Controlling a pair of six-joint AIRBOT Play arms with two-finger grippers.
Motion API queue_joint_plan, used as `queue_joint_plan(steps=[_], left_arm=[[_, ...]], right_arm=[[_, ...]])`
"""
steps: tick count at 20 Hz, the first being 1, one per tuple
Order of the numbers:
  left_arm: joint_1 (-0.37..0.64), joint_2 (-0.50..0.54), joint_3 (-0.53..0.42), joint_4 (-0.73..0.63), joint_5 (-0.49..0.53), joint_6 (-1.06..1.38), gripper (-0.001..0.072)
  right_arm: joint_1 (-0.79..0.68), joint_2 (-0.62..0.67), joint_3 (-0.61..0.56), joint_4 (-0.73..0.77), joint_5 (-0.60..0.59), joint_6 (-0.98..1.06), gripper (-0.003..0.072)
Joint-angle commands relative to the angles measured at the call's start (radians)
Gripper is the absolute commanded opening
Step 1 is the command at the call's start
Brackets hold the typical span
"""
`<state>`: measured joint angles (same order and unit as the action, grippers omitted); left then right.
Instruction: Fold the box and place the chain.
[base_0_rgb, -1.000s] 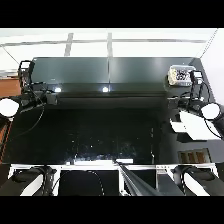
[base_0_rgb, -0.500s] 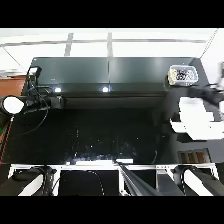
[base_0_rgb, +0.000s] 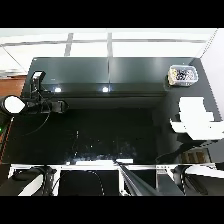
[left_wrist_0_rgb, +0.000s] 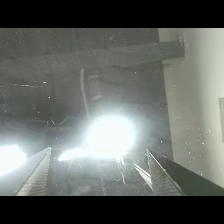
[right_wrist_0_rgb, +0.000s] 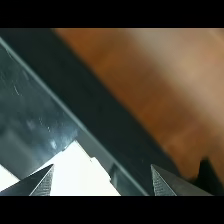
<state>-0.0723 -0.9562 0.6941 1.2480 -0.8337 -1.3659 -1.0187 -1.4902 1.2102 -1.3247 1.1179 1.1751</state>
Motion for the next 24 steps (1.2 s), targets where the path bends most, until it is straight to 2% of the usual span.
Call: queue_joint_plan(steps=[1,2,4,5,6,7,12,17,21,24], left_arm=[[0.0,-0.001,0.0,-0.007,-0.014,-0.001,0.0708],[0.0,-0.001,0.0,-0.012,-0.014,-0.001,0.0708],[0.0,-0.001,0.0,-0.012,-0.014,-0.001,0.0708],[0.0,-0.001,0.0,-0.013,-0.013,-0.001,0.0708],[0.0,-0.001,0.0,-0.019,-0.013,0.0,0.0708],[0.0,-0.001,0.0,-0.023,-0.014,0.0,0.0708],[0.0,-0.001,0.0,-0.027,-0.013,0.0,0.0708],[0.0,-0.002,0.0,-0.026,-0.004,0.0,0.0708],[-0.002,-0.005,0.0,-0.04,0.0,0.0,0.0708],[-0.005,-0.018,0.0,-0.068,0.0,0.0,0.0708]], right_arm=[[-0.009,-0.109,0.072,0.029,0.209,-0.205,0.0687],[0.004,-0.12,0.072,0.031,0.217,-0.237,0.061],[0.038,-0.123,0.074,0.037,0.166,-0.249,0.0374],[0.055,-0.122,0.078,0.039,0.161,-0.267,0.0201],[0.074,-0.12,0.085,0.039,0.166,-0.286,0.0063],[0.093,-0.113,0.089,0.049,0.174,-0.303,0.0008],[0.191,-0.039,0.082,0.249,0.247,-0.346,0.0015],[0.343,0.15,-0.039,0.41,0.21,-0.346,0.0016],[0.538,0.339,-0.193,0.434,0.101,-0.241,0.0015],[0.688,0.401,-0.286,0.44,0.016,-0.114,0.0016]])
